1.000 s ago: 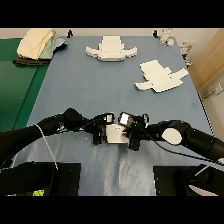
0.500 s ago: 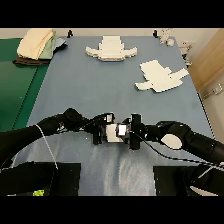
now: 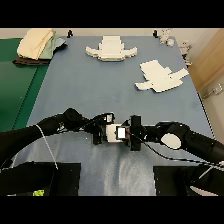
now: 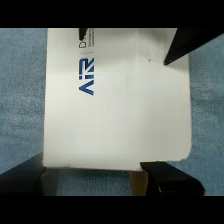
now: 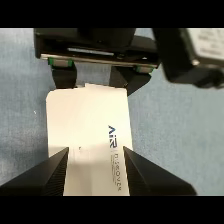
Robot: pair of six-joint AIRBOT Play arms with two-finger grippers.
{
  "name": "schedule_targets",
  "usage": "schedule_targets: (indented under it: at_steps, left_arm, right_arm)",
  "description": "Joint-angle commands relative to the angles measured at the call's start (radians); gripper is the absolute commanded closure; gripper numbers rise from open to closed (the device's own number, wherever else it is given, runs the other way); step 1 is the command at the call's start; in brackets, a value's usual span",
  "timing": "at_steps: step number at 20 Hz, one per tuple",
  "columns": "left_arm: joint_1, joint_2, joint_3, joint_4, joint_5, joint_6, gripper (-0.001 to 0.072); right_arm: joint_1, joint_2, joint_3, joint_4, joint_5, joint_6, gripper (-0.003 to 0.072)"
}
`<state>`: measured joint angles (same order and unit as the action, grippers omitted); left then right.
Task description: Fold the box.
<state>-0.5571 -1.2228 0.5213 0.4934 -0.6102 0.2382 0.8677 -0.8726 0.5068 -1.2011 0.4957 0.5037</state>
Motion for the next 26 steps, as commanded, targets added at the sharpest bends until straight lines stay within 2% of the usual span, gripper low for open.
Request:
schedule_targets:
  at_steps: [1, 9, 25, 26]
  left_arm:
    - [0.000, 0.000, 0.001, 0.000, 0.000, 0.000, 0.0250]
    - [0.000, 0.000, 0.001, 0.000, 0.000, 0.000, 0.0250]
    - [0.000, 0.000, 0.001, 0.000, 0.000, 0.000, 0.0250]
    - [0.000, 0.000, 0.001, 0.000, 0.000, 0.000, 0.0250]
  right_arm:
    - [0.001, -0.034, 0.001, 0.003, -0.005, -0.048, 0.0134]
    - [0.000, -0.050, 0.003, -0.100, -0.093, -0.067, 0.0134]
    - [-0.002, 0.001, 0.013, -0.114, -0.111, -0.068, 0.0136]
    - [-0.002, 0.001, 0.013, -0.113, -0.111, -0.067, 0.0166]
